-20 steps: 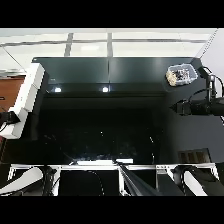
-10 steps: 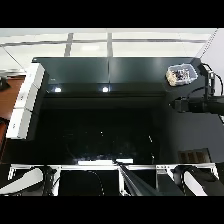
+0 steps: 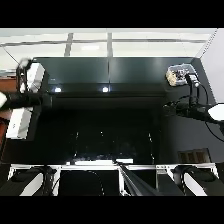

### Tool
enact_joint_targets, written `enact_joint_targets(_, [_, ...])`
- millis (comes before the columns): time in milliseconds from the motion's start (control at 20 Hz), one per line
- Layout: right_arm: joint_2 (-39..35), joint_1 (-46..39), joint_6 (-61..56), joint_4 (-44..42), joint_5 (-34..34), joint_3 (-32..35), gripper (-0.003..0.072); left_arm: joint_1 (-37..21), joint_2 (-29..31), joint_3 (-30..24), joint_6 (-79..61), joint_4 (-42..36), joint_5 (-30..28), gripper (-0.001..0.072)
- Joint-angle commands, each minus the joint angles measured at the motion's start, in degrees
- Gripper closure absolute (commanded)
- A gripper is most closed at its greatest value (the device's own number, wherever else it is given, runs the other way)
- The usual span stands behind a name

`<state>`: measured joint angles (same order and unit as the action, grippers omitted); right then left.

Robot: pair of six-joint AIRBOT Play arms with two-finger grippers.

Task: Fold the box and place the chain.

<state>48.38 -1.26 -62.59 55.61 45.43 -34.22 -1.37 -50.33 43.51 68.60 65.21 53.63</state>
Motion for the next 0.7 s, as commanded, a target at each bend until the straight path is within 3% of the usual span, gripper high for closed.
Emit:
enact_joint_targets(0, [0.0, 0.3, 0.0, 0.9, -1.3, 0.9, 0.0667, 2.8, 11.3, -13.4, 0.8, 1.9, -7.3, 0.0683])
enact_joint_targets(150, [0.0, 0.3, 0.0, 0.9, -1.3, 0.9, 0.0667, 2.8, 15.8, -14.9, 0.9, 1.6, -6.9, 0.0683])
enact_joint_targets(650, [0.0, 0.3, 0.0, 0.9, -1.3, 0.9, 0.0668, 2.8, 16.2, -14.9, 0.9, 1.6, -6.9, 0.0682])
